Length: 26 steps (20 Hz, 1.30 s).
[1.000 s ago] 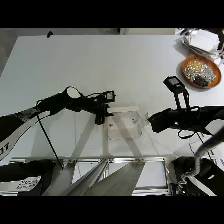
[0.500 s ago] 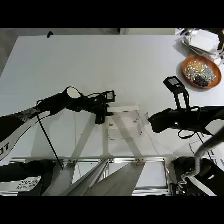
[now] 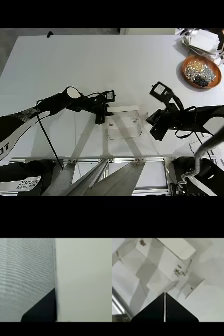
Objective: Fold the box and place the chain.
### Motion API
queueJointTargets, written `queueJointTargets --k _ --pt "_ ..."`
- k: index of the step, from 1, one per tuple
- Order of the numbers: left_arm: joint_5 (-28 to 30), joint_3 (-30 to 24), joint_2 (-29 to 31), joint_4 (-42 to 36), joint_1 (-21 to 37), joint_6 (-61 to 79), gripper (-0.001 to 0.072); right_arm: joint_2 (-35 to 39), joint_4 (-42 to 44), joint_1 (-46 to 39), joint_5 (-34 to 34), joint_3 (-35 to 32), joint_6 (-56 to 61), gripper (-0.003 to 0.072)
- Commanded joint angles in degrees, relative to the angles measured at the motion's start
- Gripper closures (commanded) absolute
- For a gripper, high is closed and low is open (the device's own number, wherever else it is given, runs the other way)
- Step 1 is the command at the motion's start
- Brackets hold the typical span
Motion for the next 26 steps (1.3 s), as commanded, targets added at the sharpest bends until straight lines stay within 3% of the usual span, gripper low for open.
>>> queueJointTargets --k 1,2,5,8,10,13,15,26 --pt "0.0 0.0 0.0 0.0 0.0 0.0 0.0696 -3.7 5.5 0.1 0.5 0.0 -20.1 0.0665" --pt "0.0 0.0 0.0 0.0 0.0 0.0 0.0696 -5.2 5.6 0.1 0.9 0.0 -21.5 0.0602" --pt "0.0 0.0 0.0 0.0 0.0 0.0 0.0696 -8.3 2.8 -0.1 0.6 -0.7 -26.2 0.0307" --pt "0.0 0.0 0.0 0.0 0.0 0.0 0.0696 -6.2 -3.2 1.6 -8.6 -4.9 -32.9 0.0108" --pt "0.0 0.0 0.0 0.0 0.0 0.0 0.0696 -4.6 -5.8 4.9 -14.7 -8.3 -34.7 0.0108" --pt "0.0 0.0 0.0 0.0 0.0 0.0 0.0696 -4.4 -7.0 11.5 -17.4 -12.1 -34.7 0.0097" --pt "0.0 0.0 0.0 0.0 0.0 0.0 0.0696 -4.3 -6.3 12.5 -20.2 -14.7 -34.7 -0.0023" --pt "0.0 0.0 0.0 0.0 0.0 0.0 0.0696 -1.6 -3.8 12.5 -30.5 -23.6 -34.0 -0.0022"
